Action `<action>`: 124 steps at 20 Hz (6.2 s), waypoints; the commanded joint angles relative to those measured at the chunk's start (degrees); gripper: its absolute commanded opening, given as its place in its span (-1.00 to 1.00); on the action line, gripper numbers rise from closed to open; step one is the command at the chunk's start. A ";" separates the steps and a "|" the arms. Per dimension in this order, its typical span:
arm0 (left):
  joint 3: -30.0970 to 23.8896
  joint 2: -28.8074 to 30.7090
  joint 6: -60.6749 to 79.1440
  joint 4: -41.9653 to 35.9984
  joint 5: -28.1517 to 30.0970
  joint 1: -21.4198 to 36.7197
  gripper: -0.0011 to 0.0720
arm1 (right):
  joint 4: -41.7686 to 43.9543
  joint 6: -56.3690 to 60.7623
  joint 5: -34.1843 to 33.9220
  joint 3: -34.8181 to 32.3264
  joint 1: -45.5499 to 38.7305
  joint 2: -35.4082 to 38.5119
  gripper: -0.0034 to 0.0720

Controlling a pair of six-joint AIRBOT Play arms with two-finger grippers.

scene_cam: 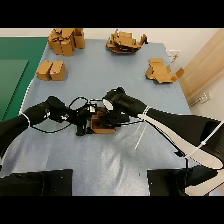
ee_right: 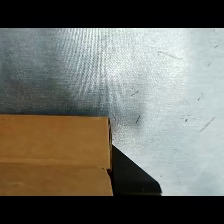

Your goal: Fold the box.

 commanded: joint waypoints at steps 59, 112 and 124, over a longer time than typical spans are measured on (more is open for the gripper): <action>0.02 0.04 -0.26 0.66 -1.31 0.02 -0.65 | 71.21 -96.70 11.50 -5.35 -29.90 0.35 -0.90; 0.02 0.04 -2.80 0.57 0.35 0.02 -0.65 | 69.37 -109.07 5.11 -13.77 -33.35 0.92 -0.89; 0.02 0.04 -2.82 0.57 0.39 0.02 -0.65 | 63.21 -117.70 -5.73 -13.79 -28.46 6.34 -0.83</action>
